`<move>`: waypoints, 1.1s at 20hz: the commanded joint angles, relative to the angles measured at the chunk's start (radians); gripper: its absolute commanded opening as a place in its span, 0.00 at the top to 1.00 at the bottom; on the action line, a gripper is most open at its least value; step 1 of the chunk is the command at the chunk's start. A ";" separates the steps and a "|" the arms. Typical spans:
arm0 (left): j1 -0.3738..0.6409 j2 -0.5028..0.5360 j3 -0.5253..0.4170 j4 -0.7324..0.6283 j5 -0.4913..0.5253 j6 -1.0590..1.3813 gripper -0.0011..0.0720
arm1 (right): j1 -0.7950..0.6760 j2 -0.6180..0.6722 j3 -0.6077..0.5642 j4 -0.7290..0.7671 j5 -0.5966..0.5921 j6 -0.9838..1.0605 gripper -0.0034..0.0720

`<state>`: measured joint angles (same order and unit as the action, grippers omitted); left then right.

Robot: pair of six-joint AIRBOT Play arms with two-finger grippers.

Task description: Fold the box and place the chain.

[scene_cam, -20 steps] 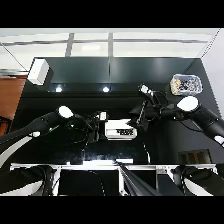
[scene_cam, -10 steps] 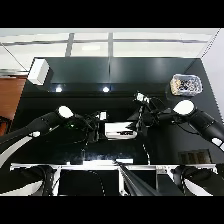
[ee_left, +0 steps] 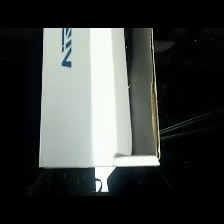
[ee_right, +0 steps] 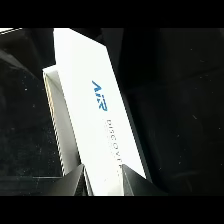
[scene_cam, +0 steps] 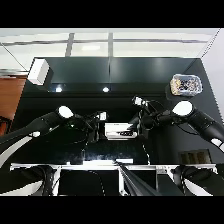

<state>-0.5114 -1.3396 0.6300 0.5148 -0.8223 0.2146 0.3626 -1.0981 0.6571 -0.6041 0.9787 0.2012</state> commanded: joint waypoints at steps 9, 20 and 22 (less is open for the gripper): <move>0.000 0.000 0.001 -0.001 0.001 -0.001 0.35 | 0.001 0.000 0.000 -0.056 0.031 0.015 0.60; 0.000 0.000 0.001 -0.001 0.000 -0.001 0.35 | 0.001 0.000 0.000 -0.069 0.050 0.028 0.59; 0.000 0.000 0.001 -0.001 0.001 -0.002 0.35 | 0.001 0.000 0.000 -0.069 0.049 0.031 0.59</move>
